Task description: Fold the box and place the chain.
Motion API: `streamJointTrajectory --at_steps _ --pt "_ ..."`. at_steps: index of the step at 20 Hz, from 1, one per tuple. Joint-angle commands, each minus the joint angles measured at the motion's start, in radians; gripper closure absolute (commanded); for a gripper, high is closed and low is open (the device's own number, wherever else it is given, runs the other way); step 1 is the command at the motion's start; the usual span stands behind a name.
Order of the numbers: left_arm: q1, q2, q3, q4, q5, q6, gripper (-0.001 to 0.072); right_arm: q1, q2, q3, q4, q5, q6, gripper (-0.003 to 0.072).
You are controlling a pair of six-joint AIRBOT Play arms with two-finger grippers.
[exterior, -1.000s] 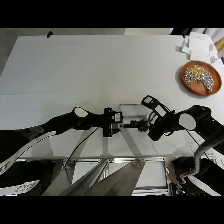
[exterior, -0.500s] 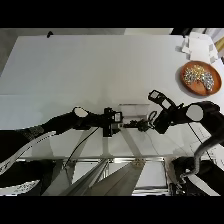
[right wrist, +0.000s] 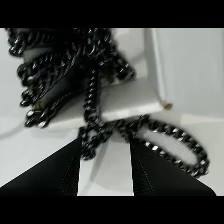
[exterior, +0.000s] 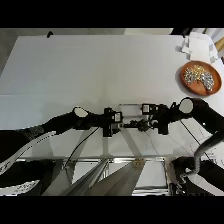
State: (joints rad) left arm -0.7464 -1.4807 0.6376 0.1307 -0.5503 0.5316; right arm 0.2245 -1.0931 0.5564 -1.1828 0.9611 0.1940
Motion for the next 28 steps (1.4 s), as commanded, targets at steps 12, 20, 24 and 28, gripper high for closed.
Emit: streamJointTrajectory --at_steps 12,20,24,28 --pt "0.000 0.000 0.000 0.000 0.000 0.000 0.0389 -0.011 0.046 0.000 -0.078 -0.010 0.086 0.0669" --pt "0.000 0.000 0.000 0.000 0.001 0.000 0.0389 -0.043 0.334 0.000 0.071 0.012 0.228 0.0669" --pt "0.000 0.000 0.000 0.000 0.000 0.000 0.0389 -0.043 0.426 0.030 0.325 0.082 0.228 0.0669" --pt "0.000 0.000 0.000 0.000 0.000 0.000 0.0389 -0.043 0.428 0.108 0.556 0.133 0.228 0.0669"
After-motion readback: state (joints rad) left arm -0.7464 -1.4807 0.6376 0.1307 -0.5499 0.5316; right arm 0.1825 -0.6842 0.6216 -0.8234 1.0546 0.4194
